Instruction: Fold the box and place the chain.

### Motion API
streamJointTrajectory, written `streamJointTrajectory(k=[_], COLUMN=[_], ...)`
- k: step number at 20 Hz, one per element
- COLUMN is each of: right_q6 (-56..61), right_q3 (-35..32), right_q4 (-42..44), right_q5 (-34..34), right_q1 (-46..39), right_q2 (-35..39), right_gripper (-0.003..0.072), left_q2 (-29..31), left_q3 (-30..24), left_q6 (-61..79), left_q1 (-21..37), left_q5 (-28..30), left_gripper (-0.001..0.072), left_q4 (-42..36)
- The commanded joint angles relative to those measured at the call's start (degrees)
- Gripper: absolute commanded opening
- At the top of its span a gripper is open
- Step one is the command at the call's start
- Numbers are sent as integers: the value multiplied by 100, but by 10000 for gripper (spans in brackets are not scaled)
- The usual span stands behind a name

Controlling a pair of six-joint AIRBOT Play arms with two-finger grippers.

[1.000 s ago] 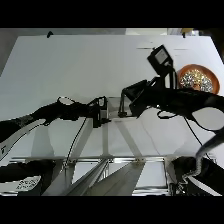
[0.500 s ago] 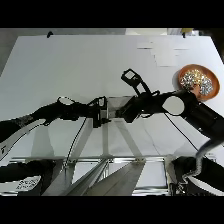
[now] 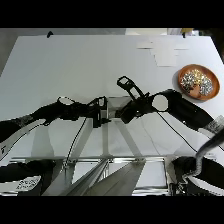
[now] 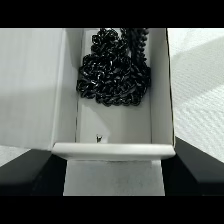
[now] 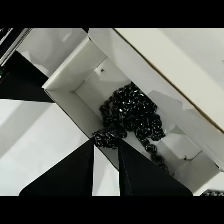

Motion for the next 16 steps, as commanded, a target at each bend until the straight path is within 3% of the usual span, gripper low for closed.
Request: streamJointTrajectory(k=[1,3,7,11,13,16], right_q6=[-4,-2,0,210,839,1121], right_q3=[24,140,431,455,450,345], right_q4=[-44,-195,-291,-702,-1102,-1152], right_q5=[-61,-20,354,723,732,916], right_q1=[0,-52,-664,-1923,-2531,-3014], right_q2=[210,579,1294,1556,1405,918], right_gripper=[148,288,342,306,254,253], left_q2=[2,2,2,2,2,2], left_q3=[2,2,2,2,2,2], left_q6=[2,2,2,2,2,2], left_q1=[2,2,2,2,2,2], left_q5=[0,2,0,0,2,0], left_gripper=[14,14,14,14,14,14], left_q4=[0,0,0,0,0,0])
